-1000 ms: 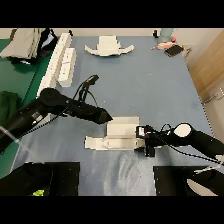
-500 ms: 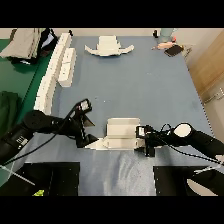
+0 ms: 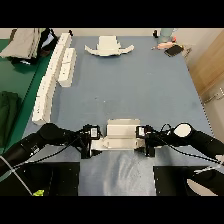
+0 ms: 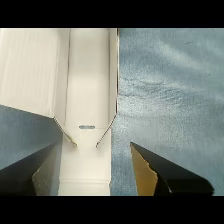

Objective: Fold the box.

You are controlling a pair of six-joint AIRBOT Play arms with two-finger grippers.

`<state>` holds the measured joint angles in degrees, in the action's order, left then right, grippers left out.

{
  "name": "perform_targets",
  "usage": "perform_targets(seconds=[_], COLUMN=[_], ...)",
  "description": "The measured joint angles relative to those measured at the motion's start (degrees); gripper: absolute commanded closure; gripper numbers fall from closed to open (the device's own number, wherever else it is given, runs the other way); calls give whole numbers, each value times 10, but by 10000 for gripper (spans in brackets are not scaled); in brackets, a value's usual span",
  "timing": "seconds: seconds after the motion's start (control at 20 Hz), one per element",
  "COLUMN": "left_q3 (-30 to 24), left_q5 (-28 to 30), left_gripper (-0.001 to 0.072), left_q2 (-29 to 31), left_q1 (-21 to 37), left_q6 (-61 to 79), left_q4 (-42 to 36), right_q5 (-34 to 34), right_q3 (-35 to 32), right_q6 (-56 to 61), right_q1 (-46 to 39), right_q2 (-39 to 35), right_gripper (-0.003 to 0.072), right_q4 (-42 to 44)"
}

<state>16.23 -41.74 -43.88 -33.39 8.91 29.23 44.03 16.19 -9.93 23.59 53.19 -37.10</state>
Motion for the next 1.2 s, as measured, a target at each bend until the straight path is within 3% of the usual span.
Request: perform_targets(seconds=[0.05, 0.1, 0.15, 0.2, 0.5, 0.6, 0.75, 1.05, 1.1, 1.2], left_q3=[0, 2, 4, 6, 11, 12, 12, 12, 12, 13], left_q5=[11, 21, 29, 34, 47, 49, 53, 85, 89, 94], left_gripper=[18, 100, 290, 368, 369, 540, 541, 537, 498, 19], left_q2=[-14, -25, -37, -45, -69, -72, -77, -105, -108, -114], left_q1=[-6, -11, -14, -17, -23, -24, -28, -64, -68, -72], left_q6=[12, 20, 27, 32, 45, 46, 49, 93, 98, 107], left_q4=[-16, -29, -41, -49, -72, -74, -82, -158, -170, -185], right_q5=[0, 0, 0, 0, 0, 0, 0, 0, 0, 0], right_q3=[0, 0, 0, 0, 0, 0, 0, 0, 0, 0], right_q6=[0, 0, 0, 0, 0, 0, 0, 0, 0, 0], right_q1=[0, 0, 0, 0, 0, 0, 0, 0, 0, 0], right_q2=[0, 0, 0, 0, 0, 0, 0, 0, 0, 0], right_gripper=[179, 179, 179, 179, 179, 179, 179, 179, 179, 179], right_q4=[0, 0, 0, 0, 0, 0, 0, 0, 0, 0])
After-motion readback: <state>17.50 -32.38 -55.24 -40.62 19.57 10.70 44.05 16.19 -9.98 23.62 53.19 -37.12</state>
